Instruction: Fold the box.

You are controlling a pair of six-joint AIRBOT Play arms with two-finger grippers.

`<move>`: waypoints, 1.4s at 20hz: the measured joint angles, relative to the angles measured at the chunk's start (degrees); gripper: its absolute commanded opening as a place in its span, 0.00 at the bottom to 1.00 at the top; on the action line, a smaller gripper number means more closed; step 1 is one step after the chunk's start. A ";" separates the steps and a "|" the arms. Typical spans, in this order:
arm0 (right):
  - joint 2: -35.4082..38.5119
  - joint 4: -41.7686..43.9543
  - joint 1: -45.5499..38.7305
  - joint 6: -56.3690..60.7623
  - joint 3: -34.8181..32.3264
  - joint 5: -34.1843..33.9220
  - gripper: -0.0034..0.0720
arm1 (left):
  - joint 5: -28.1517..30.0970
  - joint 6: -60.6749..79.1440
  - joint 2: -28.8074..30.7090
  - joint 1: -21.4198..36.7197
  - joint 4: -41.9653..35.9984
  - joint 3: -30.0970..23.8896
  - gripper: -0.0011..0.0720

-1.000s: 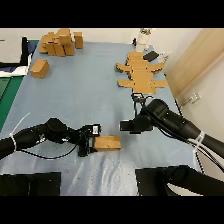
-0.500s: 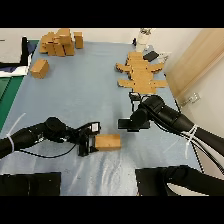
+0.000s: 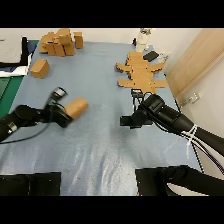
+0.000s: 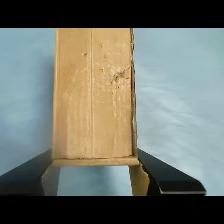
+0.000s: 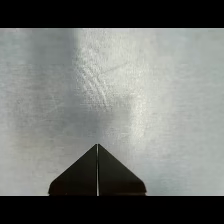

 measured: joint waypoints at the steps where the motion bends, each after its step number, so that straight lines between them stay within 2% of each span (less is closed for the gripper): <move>1: 0.00 -0.55 0.00 0.17 0.00 0.52 0.05 | 0.50 -1.68 -0.70 4.17 1.05 0.85 0.72; 5: 0.00 -1.49 -0.04 0.31 0.00 2.86 0.05 | 2.01 -6.58 -6.91 17.57 3.02 7.56 0.72; 10: 0.00 -1.81 -0.07 0.33 0.00 5.60 0.05 | 2.54 -10.56 -20.31 25.75 4.07 20.81 0.72; 14: 0.00 -1.66 -0.07 0.35 0.00 6.62 0.05 | 2.67 -12.68 -31.39 26.56 4.28 32.68 0.72; 18: -0.02 -1.49 -0.07 0.35 0.00 6.93 0.05 | 3.69 -13.31 -39.36 24.50 4.35 42.95 0.72; 21: -0.20 -1.20 -0.07 0.35 0.00 7.02 0.05 | 6.10 -13.55 -43.25 22.86 4.33 48.54 0.72; 24: -0.50 -0.44 -0.07 0.35 0.00 7.06 0.05 | 7.67 -13.64 -45.42 21.75 4.33 51.52 0.73; 25: -0.57 -0.22 -0.07 0.37 0.00 7.06 0.05 | 7.91 -13.64 -45.75 21.68 4.33 52.00 0.82; 26: -0.61 -0.04 -0.07 0.35 0.00 7.08 0.05 | 8.13 -13.66 -46.03 21.53 4.35 52.39 0.96; 28: -0.66 0.28 -0.07 0.35 0.00 7.08 0.05 | 7.06 -13.68 -46.36 21.40 4.35 52.81 0.96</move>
